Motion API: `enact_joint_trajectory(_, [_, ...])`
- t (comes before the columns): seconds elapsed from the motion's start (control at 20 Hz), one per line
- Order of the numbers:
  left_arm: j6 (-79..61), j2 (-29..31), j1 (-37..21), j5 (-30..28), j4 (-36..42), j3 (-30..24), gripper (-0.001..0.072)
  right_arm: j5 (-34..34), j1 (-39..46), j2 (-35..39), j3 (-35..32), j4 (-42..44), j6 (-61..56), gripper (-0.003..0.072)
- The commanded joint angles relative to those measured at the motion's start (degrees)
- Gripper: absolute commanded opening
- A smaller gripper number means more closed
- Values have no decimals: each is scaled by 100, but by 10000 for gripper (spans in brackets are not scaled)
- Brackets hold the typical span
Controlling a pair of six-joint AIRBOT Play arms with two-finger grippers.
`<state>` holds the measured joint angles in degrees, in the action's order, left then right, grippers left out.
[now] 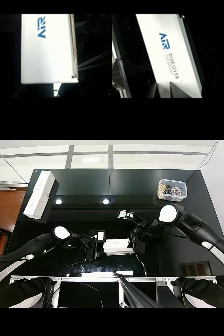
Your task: Fold the box and place the chain.
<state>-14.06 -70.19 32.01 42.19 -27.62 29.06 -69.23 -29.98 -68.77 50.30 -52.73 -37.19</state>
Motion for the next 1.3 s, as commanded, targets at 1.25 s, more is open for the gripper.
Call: enact_joint_trajectory(1.25, [-2,-4,2,0,-2,2,396,90,1187,105,-1158,2662,-2354,10])
